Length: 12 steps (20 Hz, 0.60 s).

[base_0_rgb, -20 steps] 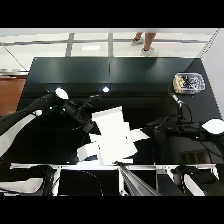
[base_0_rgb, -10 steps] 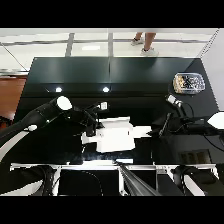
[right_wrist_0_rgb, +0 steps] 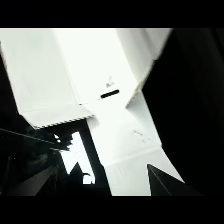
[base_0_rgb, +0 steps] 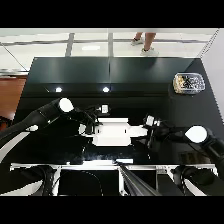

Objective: Fold the box and place the chain.

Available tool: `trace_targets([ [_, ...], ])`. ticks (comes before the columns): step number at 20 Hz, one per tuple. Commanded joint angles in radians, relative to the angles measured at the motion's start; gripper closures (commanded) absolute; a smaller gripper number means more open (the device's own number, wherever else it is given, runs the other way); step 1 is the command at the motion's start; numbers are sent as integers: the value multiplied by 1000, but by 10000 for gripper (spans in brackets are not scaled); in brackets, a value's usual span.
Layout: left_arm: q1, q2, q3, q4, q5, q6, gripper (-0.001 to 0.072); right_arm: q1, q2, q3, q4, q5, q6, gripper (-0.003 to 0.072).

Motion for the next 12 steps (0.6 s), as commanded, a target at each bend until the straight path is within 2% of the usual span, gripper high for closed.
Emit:
trace_targets([
  [1,-1,0,0,8,6,2,688,109,-26,-33,-9,-95,-60,48],
  [6,-1,-1,0,8,6,2,688,224,-103,-33,4,-204,-68,47],
  [10,-1,0,0,8,6,2,688,296,-175,-33,93,-327,-87,47],
  [12,-1,0,0,8,6,2,688,341,-201,-33,133,-343,-89,47],
])
